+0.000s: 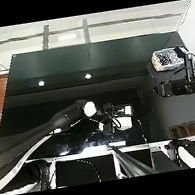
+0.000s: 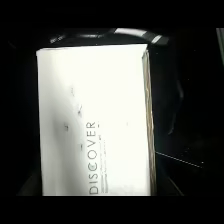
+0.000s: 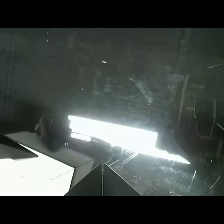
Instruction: Fold the box and place the chain.
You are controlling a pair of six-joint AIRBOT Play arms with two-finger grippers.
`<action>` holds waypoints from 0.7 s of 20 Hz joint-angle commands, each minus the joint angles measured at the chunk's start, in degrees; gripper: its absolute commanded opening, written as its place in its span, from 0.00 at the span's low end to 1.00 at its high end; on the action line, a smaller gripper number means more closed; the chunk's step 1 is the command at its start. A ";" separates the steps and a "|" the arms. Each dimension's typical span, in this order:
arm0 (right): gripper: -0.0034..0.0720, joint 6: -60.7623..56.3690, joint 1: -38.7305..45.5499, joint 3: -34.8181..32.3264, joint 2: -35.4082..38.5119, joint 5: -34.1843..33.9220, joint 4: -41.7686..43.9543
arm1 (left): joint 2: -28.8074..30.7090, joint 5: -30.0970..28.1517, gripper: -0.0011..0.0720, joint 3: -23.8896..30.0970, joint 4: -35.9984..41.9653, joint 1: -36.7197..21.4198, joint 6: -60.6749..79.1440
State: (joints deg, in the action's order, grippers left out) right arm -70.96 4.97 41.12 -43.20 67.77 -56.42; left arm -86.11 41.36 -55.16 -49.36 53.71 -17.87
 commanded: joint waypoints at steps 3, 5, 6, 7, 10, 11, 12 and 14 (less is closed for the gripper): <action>0.06 0.00 0.04 -0.04 0.02 -1.44 -0.04 | 1.29 1.44 0.49 -0.42 -6.93 -0.13 -9.70; 0.06 0.00 0.04 -0.04 0.02 -1.64 -0.04 | 2.25 7.34 0.49 -2.05 -15.50 -3.63 -22.03; 0.06 0.00 0.04 -0.04 0.02 -1.70 -0.04 | 2.56 10.10 0.49 -2.86 -20.00 -6.19 -27.34; 0.06 -0.02 0.04 -0.04 0.02 -1.90 -0.02 | 2.82 12.61 0.49 -3.63 -24.44 -9.29 -31.80; 0.06 -0.04 0.04 -0.04 0.02 -2.25 0.02 | 4.11 16.50 0.49 -5.31 -35.54 -22.49 -40.15; 0.06 -0.09 0.02 -0.04 0.02 -2.25 0.02 | 4.48 16.41 0.49 -5.79 -37.38 -27.56 -41.40; 0.06 -0.20 0.02 -0.04 0.00 -2.32 0.02 | 4.59 15.78 0.49 -6.45 -38.07 -33.42 -42.47; 0.06 -0.22 0.02 -0.04 0.00 -2.58 0.02 | 4.57 12.04 0.50 -8.11 -38.10 -44.65 -46.86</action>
State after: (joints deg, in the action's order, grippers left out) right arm -70.98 4.97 41.12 -43.20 65.56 -56.45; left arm -82.04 55.33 -61.28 -82.78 22.68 -56.55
